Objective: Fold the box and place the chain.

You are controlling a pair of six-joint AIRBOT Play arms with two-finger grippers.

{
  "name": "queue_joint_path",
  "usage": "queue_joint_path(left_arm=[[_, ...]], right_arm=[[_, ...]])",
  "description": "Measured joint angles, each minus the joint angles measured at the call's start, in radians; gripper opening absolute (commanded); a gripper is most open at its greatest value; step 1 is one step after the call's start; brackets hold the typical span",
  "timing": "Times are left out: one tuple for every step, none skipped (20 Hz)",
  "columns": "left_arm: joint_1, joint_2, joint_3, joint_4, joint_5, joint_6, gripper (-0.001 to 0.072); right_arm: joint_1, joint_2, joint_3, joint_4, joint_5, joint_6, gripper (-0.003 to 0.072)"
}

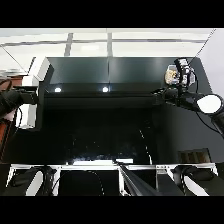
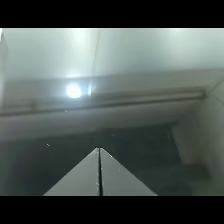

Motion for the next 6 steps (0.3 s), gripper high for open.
queue_joint_path(left_arm=[[-0.004,0.009,-0.011,0.011,0.004,0.000,0.0025],[-0.007,0.014,-0.018,0.013,0.014,0.000,0.0025],[-0.010,0.018,-0.024,0.016,0.018,0.000,0.0025],[-0.011,0.019,-0.028,0.020,0.022,0.000,0.0026],[-0.012,0.020,-0.030,0.023,0.027,0.000,0.0025],[-0.013,0.021,-0.032,0.024,0.027,0.000,0.0026]], right_arm=[[0.001,0.000,0.000,-0.002,-0.003,0.000,0.0017],[0.002,0.000,0.000,-0.004,-0.006,0.000,0.0017],[0.003,0.000,0.000,-0.006,-0.007,0.000,0.0017],[0.004,0.000,0.000,-0.007,-0.008,0.000,0.0017],[0.004,0.000,0.000,-0.007,-0.010,0.000,0.0017],[0.004,0.000,0.000,-0.008,-0.011,0.000,0.0017]])
